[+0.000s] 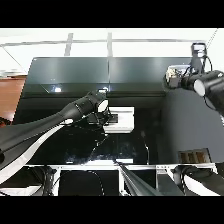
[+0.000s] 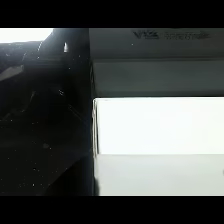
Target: Fold the box and place the chain.
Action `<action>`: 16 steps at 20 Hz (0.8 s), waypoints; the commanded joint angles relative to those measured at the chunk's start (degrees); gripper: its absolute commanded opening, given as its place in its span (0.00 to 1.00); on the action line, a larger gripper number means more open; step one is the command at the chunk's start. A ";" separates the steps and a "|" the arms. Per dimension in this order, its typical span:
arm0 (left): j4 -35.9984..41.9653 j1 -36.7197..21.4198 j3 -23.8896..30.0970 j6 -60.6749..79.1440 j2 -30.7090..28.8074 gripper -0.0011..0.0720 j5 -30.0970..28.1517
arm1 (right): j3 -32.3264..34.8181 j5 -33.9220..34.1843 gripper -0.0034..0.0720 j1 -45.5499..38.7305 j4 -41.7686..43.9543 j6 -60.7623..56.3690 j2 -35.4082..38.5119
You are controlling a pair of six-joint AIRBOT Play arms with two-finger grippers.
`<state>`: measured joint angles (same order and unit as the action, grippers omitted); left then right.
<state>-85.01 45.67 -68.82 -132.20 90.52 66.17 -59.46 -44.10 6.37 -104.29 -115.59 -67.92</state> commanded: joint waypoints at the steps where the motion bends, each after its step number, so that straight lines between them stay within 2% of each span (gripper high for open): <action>1: 0.00 -0.04 0.00 0.90 0.00 0.05 0.09 | -12.50 -1.25 0.98 -10.21 14.53 -1.25 -12.48; 3: 0.09 -0.02 0.00 1.95 0.00 0.05 0.55 | -26.36 -13.53 0.98 -13.31 18.95 -7.06 -22.73; 4: 0.24 -0.02 0.00 1.92 0.00 0.05 0.66 | -32.57 -17.53 0.98 -14.34 23.17 -7.72 -27.41; 6: 0.22 -0.04 0.00 1.92 0.00 0.05 0.66 | -42.73 -23.12 0.98 -15.72 29.57 -9.92 -35.52; 7: 0.24 -0.04 0.00 1.92 0.00 0.05 0.59 | -45.55 -24.63 0.98 -16.15 30.80 -13.03 -38.21; 8: 0.24 -0.04 0.00 1.92 0.00 0.05 0.59 | -47.25 -24.92 0.97 -16.46 31.80 -15.30 -40.26; 9: 0.24 -0.04 0.00 1.92 0.00 0.05 0.61 | -47.80 -24.20 0.85 -16.55 32.44 -16.20 -41.46; 10: 0.24 -0.04 0.00 1.92 0.00 0.05 0.59 | -47.80 -23.32 0.81 -16.57 32.35 -17.20 -42.32; 16: 0.22 -0.07 0.00 1.92 0.00 0.05 0.52 | -47.78 -20.59 0.81 -16.81 32.44 -19.23 -44.35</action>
<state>-84.79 45.65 -68.82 -130.26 90.52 66.70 -106.41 -65.14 -10.24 -72.84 -133.27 -110.72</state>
